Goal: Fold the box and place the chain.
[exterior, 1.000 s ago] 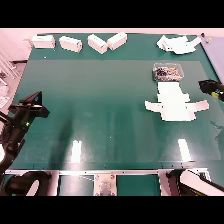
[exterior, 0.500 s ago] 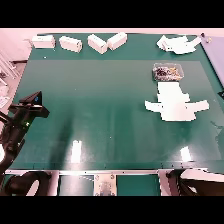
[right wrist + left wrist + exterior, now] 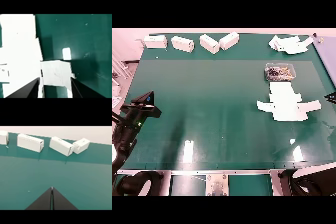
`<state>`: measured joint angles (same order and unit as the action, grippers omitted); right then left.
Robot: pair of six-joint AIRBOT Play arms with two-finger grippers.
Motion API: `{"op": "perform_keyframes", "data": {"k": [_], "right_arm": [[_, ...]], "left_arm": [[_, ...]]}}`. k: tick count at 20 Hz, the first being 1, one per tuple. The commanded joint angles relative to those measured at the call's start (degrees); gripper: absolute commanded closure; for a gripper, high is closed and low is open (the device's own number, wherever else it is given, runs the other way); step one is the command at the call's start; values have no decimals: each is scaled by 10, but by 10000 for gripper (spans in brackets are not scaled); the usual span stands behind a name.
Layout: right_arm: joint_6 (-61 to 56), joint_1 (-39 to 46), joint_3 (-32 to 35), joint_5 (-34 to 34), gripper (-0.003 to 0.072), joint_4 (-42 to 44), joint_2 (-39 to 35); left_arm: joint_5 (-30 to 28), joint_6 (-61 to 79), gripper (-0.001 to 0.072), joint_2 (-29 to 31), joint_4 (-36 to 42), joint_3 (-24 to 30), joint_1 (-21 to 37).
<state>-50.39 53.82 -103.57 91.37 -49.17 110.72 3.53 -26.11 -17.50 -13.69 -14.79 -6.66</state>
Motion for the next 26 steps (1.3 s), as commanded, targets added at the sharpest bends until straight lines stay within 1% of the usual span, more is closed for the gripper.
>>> {"op": "perform_keyframes", "data": {"k": [1,4,5,8,10,15,18,22,24,25,26], "right_arm": [[18,-7,-44,57,191,-5,43],[23,-6,-45,58,188,-43,54],[24,-6,-45,58,167,-47,58],[31,-6,-45,63,168,-54,65],[31,-7,-45,64,168,-77,73],[43,-20,-66,67,170,-72,101],[46,-35,-77,85,171,-72,109],[55,-52,-78,90,172,-70,119],[54,-56,-78,103,175,-70,125],[54,-57,-78,105,179,-69,128],[54,-57,-77,110,205,-68,130]], "left_arm": [[0,0,688,0,0,-1,0],[0,0,689,0,0,-1,0],[0,0,688,0,0,-1,0],[0,0,688,0,0,-1,0],[0,0,688,0,0,-1,0],[0,0,688,0,0,-1,0],[0,0,688,0,0,-1,0],[0,0,688,0,0,-1,0],[0,0,688,0,0,-1,0],[0,0,689,0,0,-1,0],[0,0,689,0,0,-1,0]]}}
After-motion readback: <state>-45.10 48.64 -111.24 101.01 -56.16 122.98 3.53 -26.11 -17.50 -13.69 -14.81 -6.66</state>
